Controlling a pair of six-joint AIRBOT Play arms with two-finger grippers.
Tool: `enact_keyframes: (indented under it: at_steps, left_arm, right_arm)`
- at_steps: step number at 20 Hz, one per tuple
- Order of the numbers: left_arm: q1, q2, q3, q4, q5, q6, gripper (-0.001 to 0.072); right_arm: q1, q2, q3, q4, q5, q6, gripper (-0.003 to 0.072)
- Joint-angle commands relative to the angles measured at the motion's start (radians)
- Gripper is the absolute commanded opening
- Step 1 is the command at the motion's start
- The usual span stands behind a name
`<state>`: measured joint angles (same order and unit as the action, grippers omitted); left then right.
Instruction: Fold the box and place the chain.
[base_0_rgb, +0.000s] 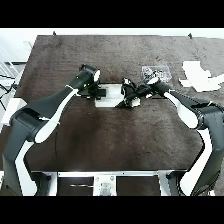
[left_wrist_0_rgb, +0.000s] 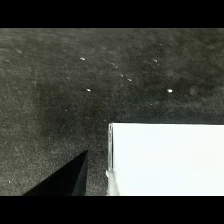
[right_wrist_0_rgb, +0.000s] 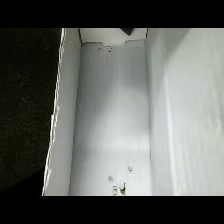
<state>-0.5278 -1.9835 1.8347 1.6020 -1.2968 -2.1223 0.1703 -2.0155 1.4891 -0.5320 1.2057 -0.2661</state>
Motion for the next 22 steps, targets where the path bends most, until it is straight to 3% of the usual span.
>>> enact_keyframes:
  at_steps: [1, 2, 9, 10, 11, 19, 22]
  left_arm:
    - [-0.001, 0.002, 0.012, -0.023, -0.004, 0.019, 0.0408]
    - [0.000, 0.008, 0.014, -0.023, -0.006, 0.025, 0.0436]
    - [0.006, 0.075, 0.024, -0.018, -0.070, 0.065, 0.0441]
    - [0.006, 0.083, 0.024, -0.010, -0.087, 0.073, 0.0550]
    - [0.006, 0.093, 0.024, -0.005, -0.105, 0.090, 0.0572]
    - [0.006, 0.277, 0.015, 0.016, -0.101, 0.184, 0.0567]
    - [0.007, 0.379, -0.070, 0.039, -0.036, 0.251, 0.0566]
  right_arm:
    - [0.000, 0.000, 0.000, 0.000, 0.000, 0.000, 0.0583]
    - [0.000, 0.000, 0.000, 0.000, 0.000, 0.000, 0.0583]
    - [0.000, 0.000, 0.000, 0.000, 0.000, 0.000, 0.0583]
    - [0.000, 0.000, 0.000, 0.000, 0.000, 0.000, 0.0583]
    - [0.000, 0.000, 0.000, 0.000, 0.000, 0.000, 0.0583]
    - [0.000, 0.000, 0.000, 0.000, 0.000, 0.000, 0.0583]
    - [0.000, 0.000, 0.000, 0.000, 0.000, 0.000, 0.0583]
